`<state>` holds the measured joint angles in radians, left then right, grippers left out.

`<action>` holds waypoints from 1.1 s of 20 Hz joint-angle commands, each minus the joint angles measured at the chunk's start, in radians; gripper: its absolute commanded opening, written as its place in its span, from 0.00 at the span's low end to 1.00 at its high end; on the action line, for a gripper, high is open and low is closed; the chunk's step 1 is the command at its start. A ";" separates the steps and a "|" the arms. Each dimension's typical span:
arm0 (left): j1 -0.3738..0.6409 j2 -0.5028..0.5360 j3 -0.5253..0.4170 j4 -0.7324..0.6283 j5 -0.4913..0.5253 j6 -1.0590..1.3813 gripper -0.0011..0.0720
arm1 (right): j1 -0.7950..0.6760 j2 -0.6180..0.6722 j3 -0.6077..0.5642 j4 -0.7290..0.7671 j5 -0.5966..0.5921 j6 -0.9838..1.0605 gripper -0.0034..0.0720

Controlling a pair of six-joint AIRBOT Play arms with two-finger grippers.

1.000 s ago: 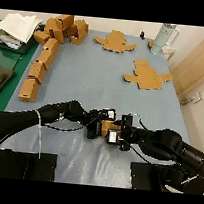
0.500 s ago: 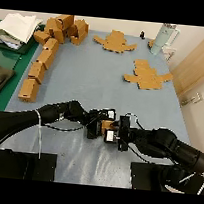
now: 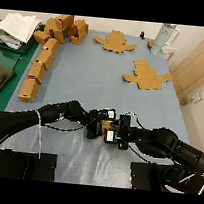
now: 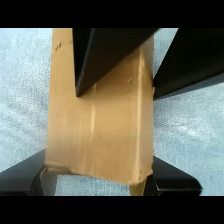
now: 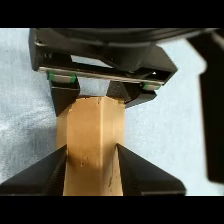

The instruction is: Fold the box.

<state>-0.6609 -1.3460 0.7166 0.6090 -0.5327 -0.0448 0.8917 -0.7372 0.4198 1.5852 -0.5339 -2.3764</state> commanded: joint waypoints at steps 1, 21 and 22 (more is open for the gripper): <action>0.000 0.000 0.000 0.000 0.001 0.000 0.61 | 0.001 0.022 0.001 0.001 -0.002 0.000 0.67; 0.000 0.000 0.000 0.000 0.001 0.000 0.61 | -0.001 0.006 0.042 0.116 -0.035 0.000 0.82; 0.000 0.000 0.000 0.000 0.001 0.000 0.61 | -0.001 -0.007 0.042 0.101 -0.035 0.000 0.82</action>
